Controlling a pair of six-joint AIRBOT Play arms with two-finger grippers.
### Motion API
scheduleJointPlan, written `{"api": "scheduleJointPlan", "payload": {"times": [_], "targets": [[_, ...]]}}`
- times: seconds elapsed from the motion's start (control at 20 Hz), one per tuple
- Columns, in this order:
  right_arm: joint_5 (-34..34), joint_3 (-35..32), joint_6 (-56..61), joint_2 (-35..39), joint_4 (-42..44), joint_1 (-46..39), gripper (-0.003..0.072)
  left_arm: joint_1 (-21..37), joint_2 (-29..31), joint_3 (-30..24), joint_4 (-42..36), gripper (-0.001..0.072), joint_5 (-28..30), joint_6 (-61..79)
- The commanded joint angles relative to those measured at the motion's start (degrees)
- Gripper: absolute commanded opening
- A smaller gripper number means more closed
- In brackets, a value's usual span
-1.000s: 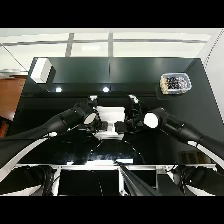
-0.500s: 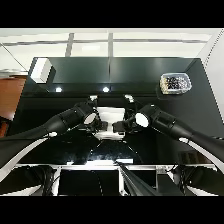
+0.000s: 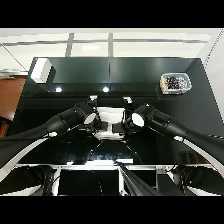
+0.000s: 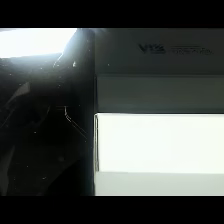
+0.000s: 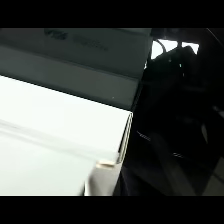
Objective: Fold the box and place the chain.
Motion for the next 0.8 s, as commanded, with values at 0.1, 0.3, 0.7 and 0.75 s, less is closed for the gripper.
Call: {"api": "scheduleJointPlan", "payload": {"times": [0.1, 0.3, 0.7, 0.75], "targets": [[1.4, 1.4, 2.2, -1.2, -2.5, 0.6, 0.0243, 0.0, 0.0, 0.0, 0.0, 0.0031, 0.0, 0.0], [5.0, 4.6, 2.2, -4.6, -3.7, 0.7, 0.0243, 0.0, 0.0, 0.0, 0.0, 0.0031, 0.0, 0.0], [5.6, 5.2, 3.7, -6.1, -5.7, 1.1, 0.0184, 0.0, 0.0, 0.0, 0.0, 0.0032, 0.0, 0.0], [5.6, 5.2, 3.7, -6.4, -5.7, 1.1, 0.0184, 0.0, 0.0, 0.0, 0.0, 0.0032, 0.0, 0.0]]}}
